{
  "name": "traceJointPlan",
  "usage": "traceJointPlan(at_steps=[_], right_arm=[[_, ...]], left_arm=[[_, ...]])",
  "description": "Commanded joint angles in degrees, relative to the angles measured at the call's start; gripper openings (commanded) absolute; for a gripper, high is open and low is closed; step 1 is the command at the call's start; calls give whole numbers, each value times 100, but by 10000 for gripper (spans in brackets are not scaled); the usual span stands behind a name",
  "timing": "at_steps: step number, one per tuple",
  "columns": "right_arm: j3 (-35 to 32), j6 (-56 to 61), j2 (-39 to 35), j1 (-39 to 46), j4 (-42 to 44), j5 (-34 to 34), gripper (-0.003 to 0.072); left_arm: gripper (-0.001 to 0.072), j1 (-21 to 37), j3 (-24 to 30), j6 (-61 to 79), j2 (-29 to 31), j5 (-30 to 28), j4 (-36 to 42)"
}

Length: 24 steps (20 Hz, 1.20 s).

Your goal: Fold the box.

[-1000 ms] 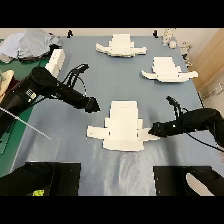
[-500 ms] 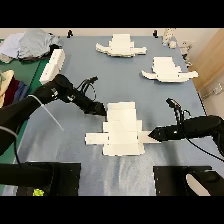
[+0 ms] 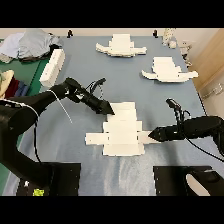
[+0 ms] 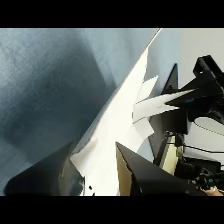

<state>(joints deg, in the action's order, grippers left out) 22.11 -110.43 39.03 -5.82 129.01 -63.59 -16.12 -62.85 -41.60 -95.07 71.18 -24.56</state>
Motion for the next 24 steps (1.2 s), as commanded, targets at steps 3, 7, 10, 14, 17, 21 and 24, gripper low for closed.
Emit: traceJointPlan(at_steps=[3,7,10,14,17,21,24], right_arm=[[-4,-2,-4,-2,2,-7,0],[-4,-4,-4,-2,0,2,0],[-4,-7,-4,-2,0,2,0],[-4,-22,-4,-2,2,2,0],[-2,-131,-4,0,0,24,1],[4,-133,-4,0,-20,50,4],[9,-125,-4,0,-623,310,163]], left_arm=[[390,-33,-221,380,-212,772,94],[389,-120,-214,476,-212,990,-31],[273,-256,-216,636,-212,931,-35],[7,-284,-216,868,-212,841,-31],[13,-286,-216,1062,-212,896,-28],[13,-284,-214,1051,-212,935,101],[12,-284,-251,1475,-210,964,133]])
